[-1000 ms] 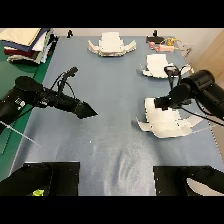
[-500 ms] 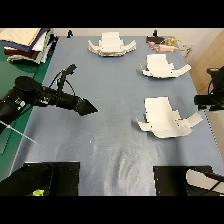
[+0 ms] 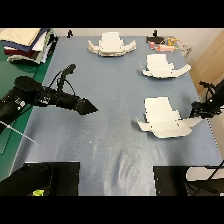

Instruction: Fold the box.

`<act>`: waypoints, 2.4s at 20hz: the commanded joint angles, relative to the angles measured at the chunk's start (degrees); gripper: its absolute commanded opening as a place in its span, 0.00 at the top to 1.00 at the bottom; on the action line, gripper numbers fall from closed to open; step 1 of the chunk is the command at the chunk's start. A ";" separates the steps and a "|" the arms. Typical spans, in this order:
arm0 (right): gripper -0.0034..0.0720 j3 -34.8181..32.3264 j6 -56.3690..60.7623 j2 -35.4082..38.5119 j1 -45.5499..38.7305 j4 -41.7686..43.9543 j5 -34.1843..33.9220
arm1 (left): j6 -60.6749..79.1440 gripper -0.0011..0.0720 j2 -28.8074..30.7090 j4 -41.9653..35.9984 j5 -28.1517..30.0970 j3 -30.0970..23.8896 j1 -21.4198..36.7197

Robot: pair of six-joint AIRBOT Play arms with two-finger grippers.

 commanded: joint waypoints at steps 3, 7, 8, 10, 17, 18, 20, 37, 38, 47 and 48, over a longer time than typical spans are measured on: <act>0.87 0.33 -2.62 -2.36 -0.44 8.00 -6.01 | 0.04 0.04 0.04 0.02 0.04 0.07 0.02; 0.95 0.11 -2.80 -2.23 0.61 19.93 -9.55 | 0.07 0.04 0.04 0.04 0.04 0.07 0.02; 0.95 -0.33 -2.82 -1.70 2.03 23.15 -9.16 | 0.07 0.04 0.04 0.04 0.09 0.07 0.02; 0.95 -3.17 -2.75 0.94 6.40 26.91 -4.00 | 0.07 0.04 0.04 0.04 0.11 0.07 0.02; 0.94 -27.36 14.62 20.48 22.60 26.29 19.82 | -1.51 0.04 0.04 0.02 -0.22 0.07 0.02; 0.79 -28.83 15.47 21.40 23.65 25.35 19.69 | -1.70 0.04 0.04 0.04 -0.22 0.07 0.02; 0.59 -29.31 17.79 21.44 24.06 23.76 18.43 | -3.06 0.04 0.04 0.04 -0.31 0.07 0.02; 0.95 -40.61 0.31 33.62 33.75 31.21 28.81 | -9.29 0.04 -0.48 4.31 0.85 0.07 1.68; 0.95 -43.10 0.79 36.63 35.01 31.15 31.08 | -10.03 0.04 -0.96 5.18 0.83 0.07 2.45; 0.95 -49.83 1.29 46.18 41.27 31.23 36.37 | -7.63 0.33 -11.78 4.22 -1.55 0.07 3.52; 0.95 -49.86 1.29 46.18 41.86 31.23 36.57 | -6.49 0.33 -13.14 3.02 -1.57 0.07 3.34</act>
